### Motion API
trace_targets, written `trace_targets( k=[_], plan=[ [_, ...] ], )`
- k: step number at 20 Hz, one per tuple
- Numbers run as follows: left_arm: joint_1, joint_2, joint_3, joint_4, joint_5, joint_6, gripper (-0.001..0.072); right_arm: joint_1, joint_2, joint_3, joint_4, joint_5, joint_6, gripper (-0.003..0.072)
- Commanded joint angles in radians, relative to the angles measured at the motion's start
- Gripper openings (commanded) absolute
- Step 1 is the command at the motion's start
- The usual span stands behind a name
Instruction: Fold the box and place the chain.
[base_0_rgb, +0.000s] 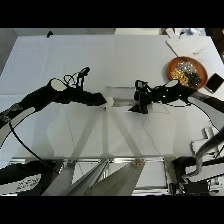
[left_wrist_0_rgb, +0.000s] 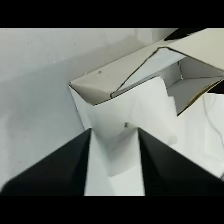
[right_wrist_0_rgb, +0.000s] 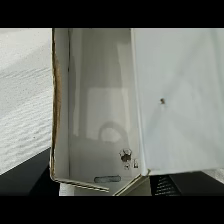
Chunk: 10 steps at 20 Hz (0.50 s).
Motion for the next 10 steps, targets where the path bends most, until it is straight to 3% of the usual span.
trace_targets(
  k=[1,5,10],
  plan=[
    [-0.008,-0.001,0.000,-0.011,0.019,-0.001,0.0444,0.000,0.000,0.000,0.000,0.000,0.000,0.0412],
    [-0.008,-0.001,0.000,-0.109,0.045,0.000,0.0444,0.000,0.000,0.000,0.000,0.000,0.000,0.0412],
    [-0.036,-0.002,0.000,-0.025,0.064,-0.002,0.0437,0.000,0.000,0.000,0.000,0.000,0.000,0.0412]
  ],
)
